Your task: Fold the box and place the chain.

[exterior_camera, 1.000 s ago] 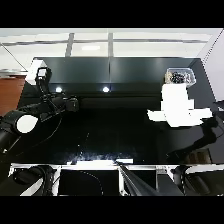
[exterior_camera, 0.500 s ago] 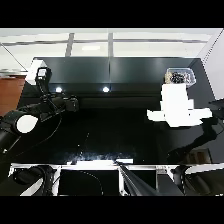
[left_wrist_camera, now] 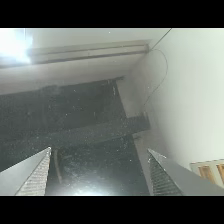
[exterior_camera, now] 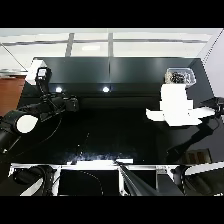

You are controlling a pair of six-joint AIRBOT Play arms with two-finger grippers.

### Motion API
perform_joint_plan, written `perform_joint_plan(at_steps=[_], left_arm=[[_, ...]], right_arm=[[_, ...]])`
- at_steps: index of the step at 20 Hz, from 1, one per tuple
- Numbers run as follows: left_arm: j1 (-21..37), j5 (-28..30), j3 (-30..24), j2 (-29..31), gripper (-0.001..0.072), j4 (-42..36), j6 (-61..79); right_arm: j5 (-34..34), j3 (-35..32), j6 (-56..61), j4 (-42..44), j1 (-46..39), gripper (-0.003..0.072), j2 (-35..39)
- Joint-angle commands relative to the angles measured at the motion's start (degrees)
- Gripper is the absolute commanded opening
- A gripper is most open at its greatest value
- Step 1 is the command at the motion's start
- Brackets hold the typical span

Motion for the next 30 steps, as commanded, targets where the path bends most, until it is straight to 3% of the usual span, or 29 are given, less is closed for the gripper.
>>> perform_joint_plan(at_steps=[1, 3, 7, 10, 15, 17, 21, 26, 30], left_arm=[[0.1, 0.0, 0.0, 0.0, 0.0705, 0.0, 0.0], [0.1, 0.0, 0.0, 0.0, 0.0705, 0.0, 0.0], [0.1, 0.0, 0.0, 0.0, 0.0705, 0.0, 0.0], [0.1, -0.9, 0.0, 0.0, 0.0705, 0.0, 0.0], [0.0, -0.9, 0.0, 0.0, 0.0705, -0.9, 0.0], [0.0, -0.9, 0.0, 0.0, 0.0705, -2.2, 0.0], [-0.2, -1.4, 0.0, 0.0, 0.0705, -4.5, 0.0], [-1.5, -13.6, 0.0, -0.6, 0.0705, -7.3, -0.1], [1.5, -21.4, 0.0, -4.1, 0.0690, -6.8, 0.2]], right_arm=[[2.8, -0.1, 0.2, -0.4, 1.3, 0.0396, 0.0], [4.3, -0.1, 0.2, -0.1, 0.9, 0.0065, 0.0], [5.4, -0.2, 0.2, -0.2, 1.8, 0.0051, 1.5], [2.3, -3.5, -0.6, 3.0, 5.0, 0.0050, 4.9], [-10.5, -17.2, -2.5, 12.4, 13.8, 0.0050, 15.0], [-16.4, -22.6, -3.1, 16.7, 20.2, 0.0050, 20.9], [-24.0, -32.1, -2.1, 16.4, 35.6, 0.0050, 32.6], [-34.8, -40.4, -3.0, 13.5, 52.0, 0.0051, 44.1], [-31.6, -42.1, -0.9, 7.2, 56.5, 0.0050, 46.8]])
